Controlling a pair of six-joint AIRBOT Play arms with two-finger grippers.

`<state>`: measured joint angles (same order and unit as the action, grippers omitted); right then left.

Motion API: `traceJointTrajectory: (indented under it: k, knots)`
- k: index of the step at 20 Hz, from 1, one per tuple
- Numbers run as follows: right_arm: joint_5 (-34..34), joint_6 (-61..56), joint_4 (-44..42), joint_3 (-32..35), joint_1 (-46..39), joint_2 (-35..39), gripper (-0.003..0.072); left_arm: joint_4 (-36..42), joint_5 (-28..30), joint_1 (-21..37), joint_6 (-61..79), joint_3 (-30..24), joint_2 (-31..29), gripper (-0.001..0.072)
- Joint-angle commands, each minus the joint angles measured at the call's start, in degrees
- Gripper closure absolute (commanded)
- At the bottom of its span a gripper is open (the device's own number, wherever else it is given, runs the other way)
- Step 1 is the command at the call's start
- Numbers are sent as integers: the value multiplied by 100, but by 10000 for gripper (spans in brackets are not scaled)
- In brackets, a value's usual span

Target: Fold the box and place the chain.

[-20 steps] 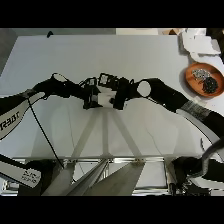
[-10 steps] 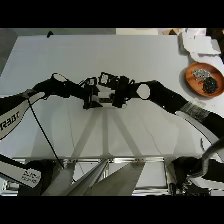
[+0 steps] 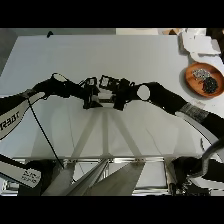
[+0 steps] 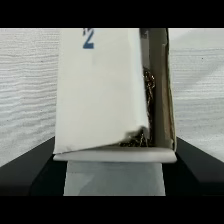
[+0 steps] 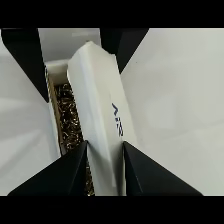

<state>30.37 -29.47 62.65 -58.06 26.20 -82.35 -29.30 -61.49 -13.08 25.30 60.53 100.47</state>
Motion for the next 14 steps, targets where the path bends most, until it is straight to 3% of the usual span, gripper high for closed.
traceJointTrajectory:
  k: [1, 4, 6, 8, 14]
  knots:
    - [50, -7, -22, 94, 4, -15, 473, -2, 0, 2, 0, 2, 0, 433]
    - [48, -7, -205, 94, 7, -17, 444, -2, 0, 2, 0, 2, -2, 433]
    - [50, -7, -293, 94, 22, -17, 333, -2, 0, 2, 0, 2, -2, 433]
    - [48, -7, -334, 94, 52, -17, 284, -2, 0, 2, 0, 2, -2, 433]
    - [48, -44, -332, 94, 101, -15, 285, -2, 0, 2, 0, 2, -2, 433]
